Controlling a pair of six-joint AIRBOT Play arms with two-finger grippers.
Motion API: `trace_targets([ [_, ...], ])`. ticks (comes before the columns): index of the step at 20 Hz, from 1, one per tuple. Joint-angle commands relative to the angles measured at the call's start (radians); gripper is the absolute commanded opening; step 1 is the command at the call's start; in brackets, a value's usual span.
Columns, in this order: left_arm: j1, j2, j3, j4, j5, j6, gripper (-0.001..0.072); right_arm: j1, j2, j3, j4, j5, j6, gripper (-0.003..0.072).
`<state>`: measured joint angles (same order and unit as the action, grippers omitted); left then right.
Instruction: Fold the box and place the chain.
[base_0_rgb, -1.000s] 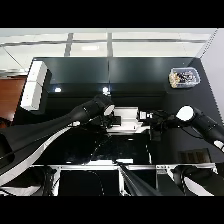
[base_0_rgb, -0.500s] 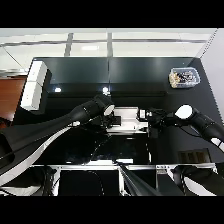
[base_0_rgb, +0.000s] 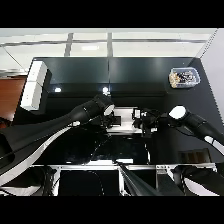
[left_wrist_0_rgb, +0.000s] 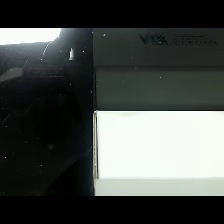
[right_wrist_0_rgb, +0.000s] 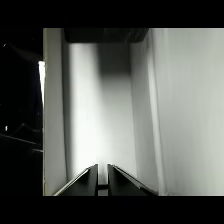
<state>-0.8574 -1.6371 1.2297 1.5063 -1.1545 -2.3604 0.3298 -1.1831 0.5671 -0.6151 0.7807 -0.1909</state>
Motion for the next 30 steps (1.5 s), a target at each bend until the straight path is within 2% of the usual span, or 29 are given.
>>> trace_targets([
  [1, 0.0, 0.0, 0.0, 0.0, 0.001, 0.0, 0.0024, 0.028, -0.018, 0.0, 0.043, -0.033, 0.004, 0.0062],
  [4, 0.0, 0.0, 0.0, 0.0, 0.001, 0.0, 0.0025, 0.028, -0.019, 0.0, 0.043, -0.034, 0.007, 0.0068],
  [5, 0.0, 0.0, 0.0, 0.0, 0.001, 0.0, 0.0025, 0.028, -0.019, 0.0, 0.043, -0.041, 0.021, 0.0263],
  [6, 0.0, 0.0, 0.0, 0.0, 0.001, 0.0, 0.0024, 0.028, -0.019, 0.0, 0.043, -0.045, 0.03, 0.0341],
  [7, 0.0, 0.0, 0.0, 0.0, 0.001, 0.0, 0.0024, 0.028, -0.019, -0.001, 0.042, -0.044, 0.03, 0.0341],
  [8, 0.0, 0.0, 0.0, 0.0, 0.001, 0.0, 0.0024, 0.027, -0.019, 0.0, 0.039, -0.044, 0.03, 0.0264],
  [9, 0.0, 0.0, 0.0, 0.0, 0.001, 0.0, 0.0024, 0.027, -0.019, -0.001, 0.039, -0.044, 0.032, 0.0125],
  [10, 0.0, 0.0, 0.0, 0.0, 0.001, 0.0, 0.0024, 0.027, -0.019, -0.001, 0.039, -0.045, 0.038, 0.0138],
  [11, 0.0, 0.0, 0.0, 0.0, 0.001, 0.0, 0.0024, 0.027, -0.019, -0.001, 0.039, -0.045, 0.05, 0.0336],
  [12, 0.0, 0.0, 0.0, 0.0, 0.001, 0.0, 0.0024, 0.027, -0.019, -0.002, 0.039, -0.045, 0.056, 0.037],
  [13, 0.0, 0.0, 0.0, 0.0, 0.001, 0.0, 0.0024, 0.027, -0.019, -0.002, 0.037, -0.043, 0.057, 0.0237],
  [14, 0.0, 0.0, 0.0, 0.0, 0.001, 0.0, 0.0024, 0.027, -0.019, -0.002, 0.035, -0.04, 0.061, 0.0061],
  [15, 0.0, 0.0, 0.0, 0.0, 0.001, 0.0, 0.0024, 0.027, -0.018, -0.002, 0.035, -0.04, 0.075, 0.001],
  [17, 0.001, 0.0, 0.0, 0.0, 0.001, 0.0, 0.0024, 0.018, 0.003, 0.0, 0.034, -0.04, 0.212, 0.001],
  [19, 0.0, 0.0, 0.0, 0.0, 0.001, 0.0, 0.0024, -0.016, 0.08, 0.026, -0.027, -0.021, 0.534, 0.001],
  [22, 0.0, 0.0, 0.0, 0.0, 0.0, 0.0, 0.0025, -0.15, 0.239, 0.128, -0.27, 0.169, 1.012, 0.0011],
  [23, 0.0, 0.0, 0.0, 0.0, 0.0, 0.0, 0.0024, -0.22, 0.287, 0.153, -0.352, 0.23, 1.126, 0.0011],
  [25, 0.0, 0.0, 0.0, 0.0, 0.001, 0.0, 0.0025, -0.376, 0.345, 0.152, -0.498, 0.274, 1.295, 0.0011],
  [27, 0.0, 0.0, 0.0, 0.0, 0.001, 0.0, 0.0024, -0.536, 0.345, 0.107, -0.576, 0.23, 1.439, 0.0011],
  [30, 0.0, 0.0, 0.0, 0.0, 0.001, 0.0, 0.0024, -0.69, 0.338, -0.055, -0.491, 0.091, 1.653, 0.0011],
])
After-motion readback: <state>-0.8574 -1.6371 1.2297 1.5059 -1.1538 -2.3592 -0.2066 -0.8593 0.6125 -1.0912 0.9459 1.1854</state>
